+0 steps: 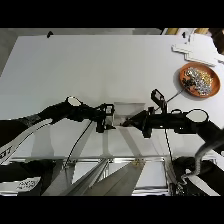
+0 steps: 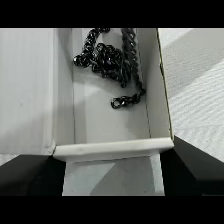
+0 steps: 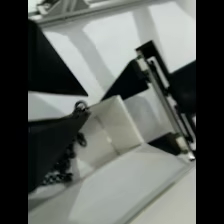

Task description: Fold the box and place the chain.

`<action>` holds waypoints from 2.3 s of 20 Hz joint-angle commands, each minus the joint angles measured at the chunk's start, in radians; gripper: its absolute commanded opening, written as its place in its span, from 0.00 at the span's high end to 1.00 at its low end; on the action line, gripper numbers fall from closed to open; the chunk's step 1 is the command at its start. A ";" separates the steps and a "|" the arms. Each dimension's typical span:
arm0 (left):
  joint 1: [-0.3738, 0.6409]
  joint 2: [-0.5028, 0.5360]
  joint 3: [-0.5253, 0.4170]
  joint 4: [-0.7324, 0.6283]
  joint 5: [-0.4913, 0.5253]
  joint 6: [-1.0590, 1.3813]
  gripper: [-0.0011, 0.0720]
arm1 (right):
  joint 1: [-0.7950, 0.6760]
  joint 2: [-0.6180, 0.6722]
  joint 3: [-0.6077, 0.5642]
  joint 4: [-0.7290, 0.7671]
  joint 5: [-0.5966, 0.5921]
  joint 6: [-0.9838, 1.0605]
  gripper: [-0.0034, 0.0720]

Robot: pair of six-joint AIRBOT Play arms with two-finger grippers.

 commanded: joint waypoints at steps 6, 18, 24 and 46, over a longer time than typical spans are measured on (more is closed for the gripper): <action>0.000 0.000 0.000 0.000 0.000 0.000 0.71 | 0.000 -0.029 0.381 -0.550 0.160 0.318 0.68; 0.000 0.000 0.000 0.000 0.000 0.000 0.71 | -0.185 -0.283 0.631 -1.159 0.201 1.220 0.73; 0.000 0.000 0.000 0.000 0.000 0.000 0.71 | -0.072 -0.423 0.603 -1.199 0.191 1.280 0.50; 0.000 0.000 0.000 0.000 0.000 0.000 0.71 | -0.070 -0.426 0.417 -1.131 0.033 1.262 0.93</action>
